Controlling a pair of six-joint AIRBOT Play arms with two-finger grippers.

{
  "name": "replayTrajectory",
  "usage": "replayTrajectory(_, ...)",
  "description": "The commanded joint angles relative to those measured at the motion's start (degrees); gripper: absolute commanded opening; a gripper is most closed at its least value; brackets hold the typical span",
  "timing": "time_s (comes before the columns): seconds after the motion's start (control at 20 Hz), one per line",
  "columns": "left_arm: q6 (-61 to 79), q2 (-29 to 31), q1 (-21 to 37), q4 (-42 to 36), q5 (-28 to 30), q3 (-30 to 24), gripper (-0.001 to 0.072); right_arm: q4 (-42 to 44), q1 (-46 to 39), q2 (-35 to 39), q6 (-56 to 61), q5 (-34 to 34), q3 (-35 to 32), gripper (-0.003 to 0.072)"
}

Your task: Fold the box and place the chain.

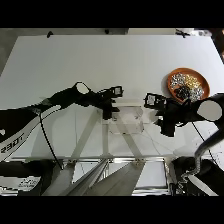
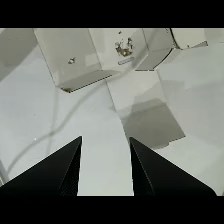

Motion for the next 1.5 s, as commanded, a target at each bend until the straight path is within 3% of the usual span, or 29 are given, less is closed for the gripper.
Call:
replayTrajectory(0.0, 0.00, -0.94, -0.04, -0.98, -0.17, -0.02, 0.0007, 0.02, 0.02, -0.02, 0.00, 0.02, 0.00, 0.0339)
replayTrajectory(0.7, 0.02, -1.14, -0.04, -1.38, -0.20, -0.02, 0.0008, 0.15, 0.02, -0.02, 0.00, 0.17, 0.00, 0.0330)
replayTrajectory(0.8, 0.00, -1.14, -0.04, -1.38, -0.20, -0.02, 0.0008, 0.72, 0.02, -0.02, -0.11, 0.17, 0.00, 0.0037)
replayTrajectory(0.95, 0.00, -1.14, -0.04, -1.38, -0.20, -0.02, 0.0008, 1.05, 0.02, -0.04, -0.35, -0.79, -0.15, 0.0008)
replayTrajectory(1.1, 0.00, -1.14, -0.04, -1.38, -0.20, -0.02, 0.0008, 1.18, 0.02, -0.09, -0.44, -7.96, -4.31, 0.0020)
replayTrajectory(1.15, 0.02, -1.14, -0.04, -1.38, -0.20, -0.02, 0.0008, 1.44, 0.02, -0.24, -0.46, -10.36, -6.32, 0.0252)
replayTrajectory(1.2, 0.02, -1.14, -0.04, -1.38, -0.22, 0.00, 0.0008, 1.53, 0.04, -0.57, -0.72, -11.65, -7.85, 0.0566)
replayTrajectory(1.25, 0.00, -1.14, -0.04, -1.38, -0.17, -0.02, 0.0008, 1.55, 0.09, -0.94, -2.54, -12.11, -9.16, 0.0714)
replayTrajectory(1.45, 0.00, -1.14, -0.04, -1.38, -0.20, -0.02, 0.0008, 7.85, 0.09, -2.84, -12.92, -13.49, -12.87, 0.0711)
